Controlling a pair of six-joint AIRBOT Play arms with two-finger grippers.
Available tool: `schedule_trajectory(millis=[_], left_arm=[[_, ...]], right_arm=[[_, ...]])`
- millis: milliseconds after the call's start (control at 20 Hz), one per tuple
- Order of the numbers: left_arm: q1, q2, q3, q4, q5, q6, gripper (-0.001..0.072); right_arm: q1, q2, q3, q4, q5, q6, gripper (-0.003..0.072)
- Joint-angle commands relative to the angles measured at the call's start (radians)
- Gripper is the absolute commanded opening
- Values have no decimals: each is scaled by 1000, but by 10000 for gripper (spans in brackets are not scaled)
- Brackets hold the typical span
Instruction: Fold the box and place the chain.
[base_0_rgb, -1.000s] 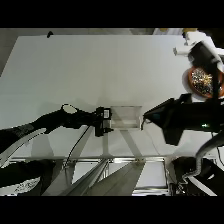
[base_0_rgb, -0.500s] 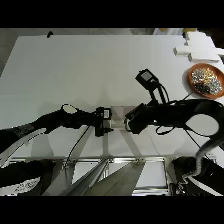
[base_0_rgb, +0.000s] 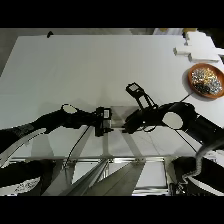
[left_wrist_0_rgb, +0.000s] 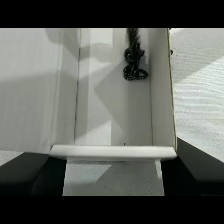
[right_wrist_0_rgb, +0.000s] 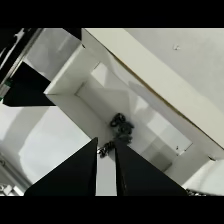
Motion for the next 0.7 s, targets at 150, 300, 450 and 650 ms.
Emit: schedule_trajectory(millis=[150, 300, 450, 650], left_arm=[[0, 0, 0, 0, 0, 0, 73], [0, 0, 0, 0, 0, 0, 73], [0, 0, 0, 0, 0, 0, 73], [0, 0, 0, 0, 0, 0, 73]], right_arm=[[-105, 39, 58, -13, 119, 0, 194], [-231, 109, 71, -56, 267, 2, 51], [-297, 113, 35, -157, 371, 69, 33], [-306, 102, -94, -190, 234, 137, 14]])
